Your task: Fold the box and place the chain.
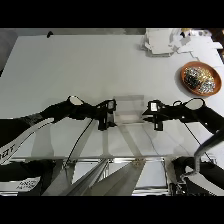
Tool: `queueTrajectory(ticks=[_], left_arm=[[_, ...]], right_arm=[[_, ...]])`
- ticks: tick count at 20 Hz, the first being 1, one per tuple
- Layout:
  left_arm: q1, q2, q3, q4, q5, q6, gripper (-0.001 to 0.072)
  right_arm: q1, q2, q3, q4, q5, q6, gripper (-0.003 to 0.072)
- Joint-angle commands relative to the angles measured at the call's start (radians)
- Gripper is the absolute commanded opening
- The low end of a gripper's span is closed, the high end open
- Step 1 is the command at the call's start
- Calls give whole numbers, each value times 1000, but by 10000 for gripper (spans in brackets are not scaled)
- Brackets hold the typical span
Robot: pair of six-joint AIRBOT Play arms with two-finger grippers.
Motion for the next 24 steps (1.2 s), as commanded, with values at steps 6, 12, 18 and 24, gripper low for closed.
queueTrajectory(ticks=[6, 12, 18, 24], left_arm=[[0, 0, 0, -2, 0, -3, 209], [0, 0, 0, -2, 0, -3, 209], [0, 0, 0, -2, 0, -3, 209], [0, 0, 0, -2, 0, -3, 208]], right_arm=[[1, -63, -2, 77, -13, -27, 366], [1, -71, -3, 74, -27, -19, 436], [1, -7, -3, -58, -31, 156, 237], [0, 254, -3, -245, -42, 611, 19]])
